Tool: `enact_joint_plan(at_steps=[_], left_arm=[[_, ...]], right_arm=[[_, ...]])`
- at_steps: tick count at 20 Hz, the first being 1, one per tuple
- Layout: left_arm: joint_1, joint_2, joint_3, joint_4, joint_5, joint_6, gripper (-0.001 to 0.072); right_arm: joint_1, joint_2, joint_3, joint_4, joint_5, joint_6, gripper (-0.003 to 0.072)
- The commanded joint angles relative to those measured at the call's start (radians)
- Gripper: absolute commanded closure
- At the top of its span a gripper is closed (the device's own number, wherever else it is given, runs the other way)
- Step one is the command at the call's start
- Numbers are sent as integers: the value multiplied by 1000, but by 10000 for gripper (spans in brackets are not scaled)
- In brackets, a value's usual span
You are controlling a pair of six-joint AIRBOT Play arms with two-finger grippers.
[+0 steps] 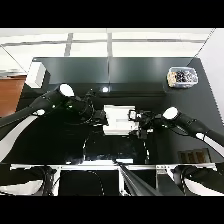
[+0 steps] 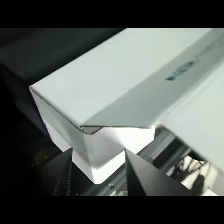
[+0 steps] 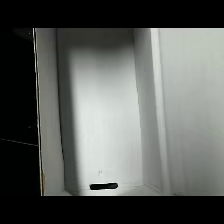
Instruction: Fold the box and place the chain.
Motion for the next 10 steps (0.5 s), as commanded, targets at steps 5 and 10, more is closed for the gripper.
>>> enact_joint_plan(at_steps=[5, 10], left_arm=[[-128, 0, 56, 215, 93, -295, 337], [-141, 0, 56, 261, 92, -347, 336]], right_arm=[[1, -1, 0, 3, -1, 2, 212], [1, -1, 0, 2, -1, 2, 212]])
